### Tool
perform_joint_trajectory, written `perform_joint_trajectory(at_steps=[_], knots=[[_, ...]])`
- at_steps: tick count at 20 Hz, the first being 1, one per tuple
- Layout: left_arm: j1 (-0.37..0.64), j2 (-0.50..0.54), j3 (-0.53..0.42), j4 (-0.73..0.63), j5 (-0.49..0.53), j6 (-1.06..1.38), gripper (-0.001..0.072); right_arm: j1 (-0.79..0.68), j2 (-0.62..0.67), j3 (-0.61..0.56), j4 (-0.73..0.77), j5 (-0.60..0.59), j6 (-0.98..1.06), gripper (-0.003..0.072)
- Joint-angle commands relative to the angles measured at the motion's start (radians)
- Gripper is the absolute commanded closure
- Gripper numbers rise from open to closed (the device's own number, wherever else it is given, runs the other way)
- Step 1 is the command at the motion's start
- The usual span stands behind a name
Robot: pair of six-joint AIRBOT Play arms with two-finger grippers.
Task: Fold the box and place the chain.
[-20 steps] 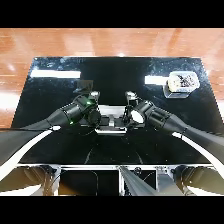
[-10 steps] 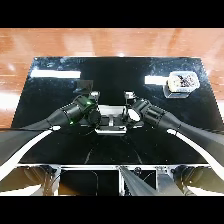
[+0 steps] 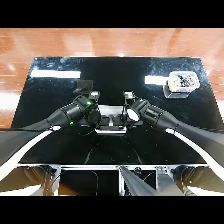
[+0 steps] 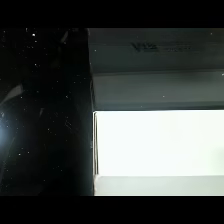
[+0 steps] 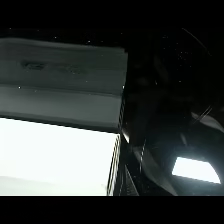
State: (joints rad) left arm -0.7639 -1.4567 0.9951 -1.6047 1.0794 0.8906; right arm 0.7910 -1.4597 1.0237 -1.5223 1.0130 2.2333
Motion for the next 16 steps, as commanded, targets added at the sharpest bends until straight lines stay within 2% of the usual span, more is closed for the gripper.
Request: perform_joint_trajectory(at_steps=[1,16], knots=[[0.000,0.000,0.000,-0.001,-0.003,0.000,0.0692,0.001,-0.012,0.000,0.002,-0.004,0.000,0.0337],[0.000,0.000,0.000,-0.001,-0.003,0.000,0.0692,0.001,-0.021,0.000,0.002,-0.006,-0.001,0.0338]])
